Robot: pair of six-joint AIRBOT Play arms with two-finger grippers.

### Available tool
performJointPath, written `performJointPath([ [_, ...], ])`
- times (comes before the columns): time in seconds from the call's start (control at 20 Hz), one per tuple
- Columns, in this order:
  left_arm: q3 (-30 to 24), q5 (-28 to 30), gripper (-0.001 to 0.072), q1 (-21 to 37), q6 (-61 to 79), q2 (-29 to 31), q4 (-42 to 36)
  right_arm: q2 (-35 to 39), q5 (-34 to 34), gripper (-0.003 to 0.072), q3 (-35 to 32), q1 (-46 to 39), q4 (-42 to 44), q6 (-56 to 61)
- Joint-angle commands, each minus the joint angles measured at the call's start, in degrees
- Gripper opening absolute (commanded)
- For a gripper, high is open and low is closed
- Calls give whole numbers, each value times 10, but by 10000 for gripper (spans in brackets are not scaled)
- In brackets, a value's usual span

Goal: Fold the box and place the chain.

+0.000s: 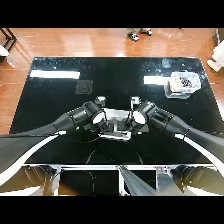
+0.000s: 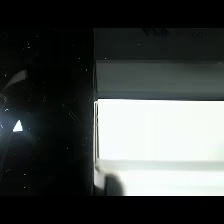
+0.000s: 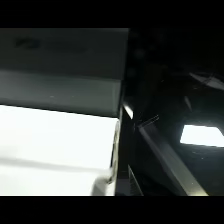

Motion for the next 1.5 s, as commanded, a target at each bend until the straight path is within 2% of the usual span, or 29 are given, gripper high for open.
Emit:
performJointPath([
  [0.0,0,0,22,0,0,0,3,-5,12,328,4,0,-14,15],
  [0.05,0,0,22,0,0,0,3,-5,13,327,4,0,-16,17],
  [0.1,0,0,22,0,0,0,2,-8,14,294,4,0,-16,17],
  [0.35,0,0,22,0,0,0,2,-18,15,288,5,0,-16,19],
  [0.4,0,0,22,0,0,0,3,-20,15,241,5,0,-16,19],
  [1.1,0,0,22,0,0,0,2,-41,-4,229,5,0,-4,21],
  [1.15,0,0,22,0,0,0,2,-41,-4,179,5,0,-4,23],
  [1.25,0,0,22,0,0,0,0,-41,-11,167,5,0,-2,26],
  [1.3,0,0,22,-1,0,0,1,-41,-17,99,5,0,0,27],
  [1.35,0,0,22,-1,0,0,0,-41,-23,82,5,0,5,27],
  [1.4,0,0,22,-1,0,0,0,-41,-25,18,5,0,7,27],
  [1.45,0,-1,22,-1,0,0,0,-41,-25,18,5,0,8,27],
])
